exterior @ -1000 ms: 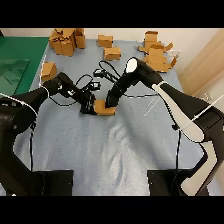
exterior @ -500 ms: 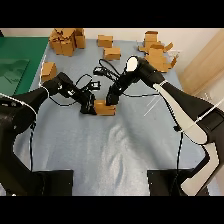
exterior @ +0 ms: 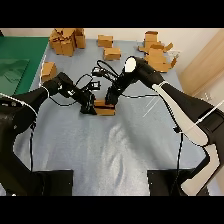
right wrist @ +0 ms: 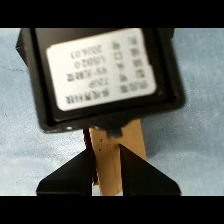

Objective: Fold the box.

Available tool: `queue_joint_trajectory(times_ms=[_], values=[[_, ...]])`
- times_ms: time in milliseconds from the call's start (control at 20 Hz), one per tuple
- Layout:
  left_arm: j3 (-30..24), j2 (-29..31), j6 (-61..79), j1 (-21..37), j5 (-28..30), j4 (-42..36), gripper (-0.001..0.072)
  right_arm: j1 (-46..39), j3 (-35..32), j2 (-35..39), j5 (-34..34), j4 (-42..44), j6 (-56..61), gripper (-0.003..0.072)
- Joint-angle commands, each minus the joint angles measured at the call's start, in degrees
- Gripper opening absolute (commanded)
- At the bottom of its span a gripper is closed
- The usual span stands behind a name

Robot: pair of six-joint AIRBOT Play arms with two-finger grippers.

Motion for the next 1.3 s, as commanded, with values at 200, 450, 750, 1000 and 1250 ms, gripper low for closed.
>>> queue_joint_trajectory(times_ms=[200, 450, 750, 1000, 1250], values=[[0.0, 0.0, -0.3, 0.0, 0.0, 0.0, 0.0288, 0.9, -0.3, 0.0, 0.8, -2.2, 2.3, 0.0235], [0.0, 0.0, -0.3, 0.0, 0.0, 0.0, 0.0288, 0.9, -2.3, 0.0, 0.0, -2.4, 2.4, 0.0235], [0.0, 0.0, -0.3, 0.0, 0.0, 0.0, 0.0288, 1.9, -3.2, 0.0, -0.7, -2.4, 2.6, 0.0238], [0.0, 0.0, -0.3, 0.0, 0.0, 0.0, 0.0288, 1.9, -3.2, 0.0, -0.7, -2.4, 3.8, 0.0238], [0.0, 0.0, -0.3, 0.0, 0.1, 0.0, 0.0288, 1.9, -3.2, 0.0, -0.6, -1.3, 6.2, 0.0290]])
